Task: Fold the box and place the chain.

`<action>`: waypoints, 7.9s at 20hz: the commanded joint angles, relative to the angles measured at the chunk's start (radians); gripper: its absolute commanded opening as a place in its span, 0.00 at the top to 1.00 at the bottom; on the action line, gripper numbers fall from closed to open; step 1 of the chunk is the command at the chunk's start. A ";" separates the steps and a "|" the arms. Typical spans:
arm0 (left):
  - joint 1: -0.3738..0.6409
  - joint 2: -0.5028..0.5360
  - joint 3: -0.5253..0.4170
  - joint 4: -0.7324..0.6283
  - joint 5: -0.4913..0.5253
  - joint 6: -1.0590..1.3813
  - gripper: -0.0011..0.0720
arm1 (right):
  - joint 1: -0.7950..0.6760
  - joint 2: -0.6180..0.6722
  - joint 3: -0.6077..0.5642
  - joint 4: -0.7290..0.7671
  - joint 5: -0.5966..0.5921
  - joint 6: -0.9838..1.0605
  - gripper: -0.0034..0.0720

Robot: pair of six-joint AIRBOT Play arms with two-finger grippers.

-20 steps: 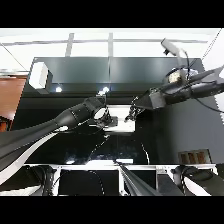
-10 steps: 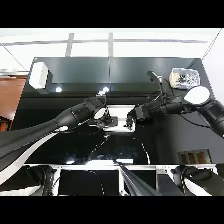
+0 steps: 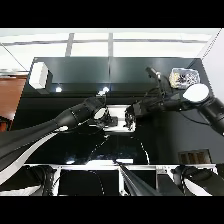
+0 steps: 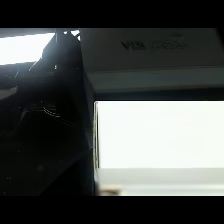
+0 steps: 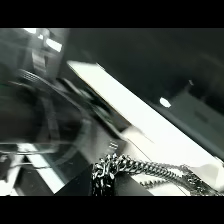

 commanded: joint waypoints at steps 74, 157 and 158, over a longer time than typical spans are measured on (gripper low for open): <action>0.000 -0.001 0.000 -0.001 0.001 0.000 0.95 | -0.217 -0.030 0.209 -0.695 0.025 0.291 0.94; 0.000 -0.001 0.000 -0.001 0.002 0.000 0.95 | 0.035 -0.083 -0.482 0.219 -0.600 -1.460 0.33; 0.000 -0.001 0.000 -0.001 0.002 0.000 0.95 | 0.035 -0.083 -0.482 0.220 -0.611 -1.460 0.33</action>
